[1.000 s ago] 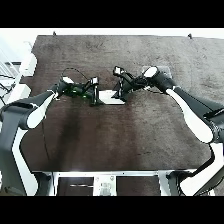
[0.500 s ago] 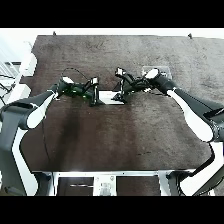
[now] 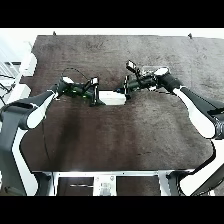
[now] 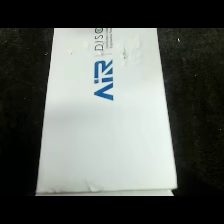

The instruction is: Fold the box and place the chain.

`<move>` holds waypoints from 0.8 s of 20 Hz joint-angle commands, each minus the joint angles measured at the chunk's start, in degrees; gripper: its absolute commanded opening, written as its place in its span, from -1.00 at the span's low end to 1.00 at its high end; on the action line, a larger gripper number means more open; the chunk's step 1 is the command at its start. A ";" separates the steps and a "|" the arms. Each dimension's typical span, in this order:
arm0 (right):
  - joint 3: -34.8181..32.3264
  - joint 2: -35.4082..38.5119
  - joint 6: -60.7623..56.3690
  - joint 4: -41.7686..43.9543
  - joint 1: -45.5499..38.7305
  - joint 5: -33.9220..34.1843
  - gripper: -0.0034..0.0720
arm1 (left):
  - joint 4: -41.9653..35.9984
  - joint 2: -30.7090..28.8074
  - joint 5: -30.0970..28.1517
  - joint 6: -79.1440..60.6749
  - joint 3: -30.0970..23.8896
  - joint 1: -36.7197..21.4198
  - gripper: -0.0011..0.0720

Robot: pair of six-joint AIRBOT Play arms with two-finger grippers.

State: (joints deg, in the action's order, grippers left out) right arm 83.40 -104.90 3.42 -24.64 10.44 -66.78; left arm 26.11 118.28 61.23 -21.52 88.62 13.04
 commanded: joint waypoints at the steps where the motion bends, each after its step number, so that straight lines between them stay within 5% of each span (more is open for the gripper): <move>1: -0.02 -1.64 -2.29 0.28 -0.07 -0.57 -0.88 | -0.02 0.00 -0.13 0.07 0.00 0.02 0.39; 6: 0.04 -3.08 -9.40 -12.20 2.95 2.40 -0.88 | -0.04 0.00 -0.09 0.07 0.00 0.02 0.39; 11: 0.09 -3.08 -11.02 -14.62 3.06 3.80 -0.88 | -0.04 0.00 -0.11 0.07 0.00 0.02 0.39; 16: 1.42 -0.20 -7.02 -4.72 1.92 0.94 -0.88 | -0.02 0.00 -0.11 0.04 0.00 0.02 0.39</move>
State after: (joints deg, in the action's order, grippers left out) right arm 84.20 -107.00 -6.24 -36.01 13.06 -64.16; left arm 26.06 118.26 61.10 -21.43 88.62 13.08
